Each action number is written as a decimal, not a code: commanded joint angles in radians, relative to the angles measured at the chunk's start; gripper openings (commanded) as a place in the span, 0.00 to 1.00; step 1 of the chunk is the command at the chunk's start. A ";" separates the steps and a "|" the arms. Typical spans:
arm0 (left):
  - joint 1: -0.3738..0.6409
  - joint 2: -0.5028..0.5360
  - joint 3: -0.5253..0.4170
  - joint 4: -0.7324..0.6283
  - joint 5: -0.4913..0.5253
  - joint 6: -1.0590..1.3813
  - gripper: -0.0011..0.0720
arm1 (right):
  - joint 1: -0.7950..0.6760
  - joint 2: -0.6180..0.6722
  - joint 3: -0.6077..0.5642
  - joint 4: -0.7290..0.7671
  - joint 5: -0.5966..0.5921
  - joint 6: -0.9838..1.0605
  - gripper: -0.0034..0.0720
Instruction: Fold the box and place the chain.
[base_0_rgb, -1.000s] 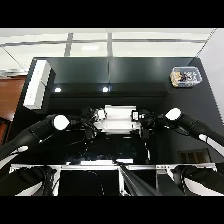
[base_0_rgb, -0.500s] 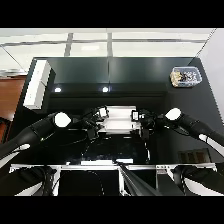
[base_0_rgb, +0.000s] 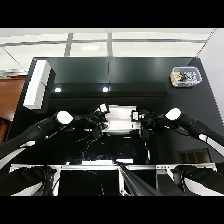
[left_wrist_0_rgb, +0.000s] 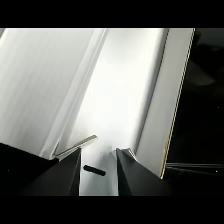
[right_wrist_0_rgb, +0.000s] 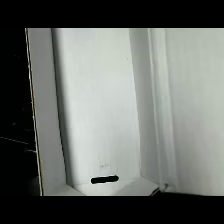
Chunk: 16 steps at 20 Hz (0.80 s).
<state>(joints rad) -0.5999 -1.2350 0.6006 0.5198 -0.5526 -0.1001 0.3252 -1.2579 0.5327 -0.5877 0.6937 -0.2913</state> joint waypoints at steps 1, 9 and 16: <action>0.000 -0.013 0.001 -0.059 0.000 0.034 0.39 | 0.001 0.000 0.001 0.000 0.000 0.000 0.60; 0.000 -0.017 0.001 -0.053 0.007 0.053 0.22 | 0.001 0.000 0.001 0.000 0.000 0.000 0.60; 0.000 -0.017 0.001 -0.053 0.001 0.045 0.46 | 0.001 0.000 0.001 0.000 0.000 0.000 0.60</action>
